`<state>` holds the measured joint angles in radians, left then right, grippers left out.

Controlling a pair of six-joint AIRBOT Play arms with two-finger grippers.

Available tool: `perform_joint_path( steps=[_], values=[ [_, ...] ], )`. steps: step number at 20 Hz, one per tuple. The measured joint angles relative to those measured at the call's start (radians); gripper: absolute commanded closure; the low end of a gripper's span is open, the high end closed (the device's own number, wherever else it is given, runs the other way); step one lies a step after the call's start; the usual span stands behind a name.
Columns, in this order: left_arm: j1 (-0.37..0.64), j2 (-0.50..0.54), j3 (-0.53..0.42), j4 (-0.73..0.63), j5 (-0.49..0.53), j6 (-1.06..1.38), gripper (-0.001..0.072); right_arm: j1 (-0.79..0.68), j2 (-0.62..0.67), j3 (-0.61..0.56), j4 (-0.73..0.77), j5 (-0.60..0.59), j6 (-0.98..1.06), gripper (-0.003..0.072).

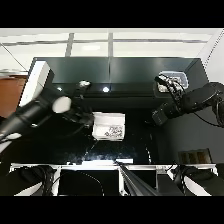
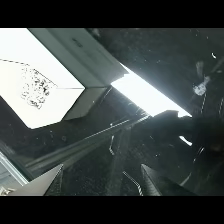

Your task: Fold the box and place the chain.

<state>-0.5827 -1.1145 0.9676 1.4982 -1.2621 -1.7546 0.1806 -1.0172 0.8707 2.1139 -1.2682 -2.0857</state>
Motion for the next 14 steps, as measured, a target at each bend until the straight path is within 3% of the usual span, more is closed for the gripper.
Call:
perform_joint_path(
  steps=[4, 7, 10, 14],
  values=[
    [0.248, 0.103, -0.162, -0.373, -0.014, 0.511, 0.0075, 0.000, 0.000, 0.000, 0.003, -0.004, 0.035, 0.0122],
    [0.364, 0.130, -0.299, -0.539, 0.084, 0.915, 0.0075, 0.002, 0.000, 0.000, 0.010, -0.002, 0.060, 0.0122],
    [0.402, 0.137, -0.397, -0.663, 0.166, 1.325, 0.0075, 0.006, 0.000, 0.000, 0.013, 0.010, 0.090, 0.0122],
    [0.388, 0.101, -0.445, -0.789, 0.243, 1.709, 0.0074, 0.007, 0.000, 0.000, 0.013, 0.030, 0.115, 0.0122]
  ],
)
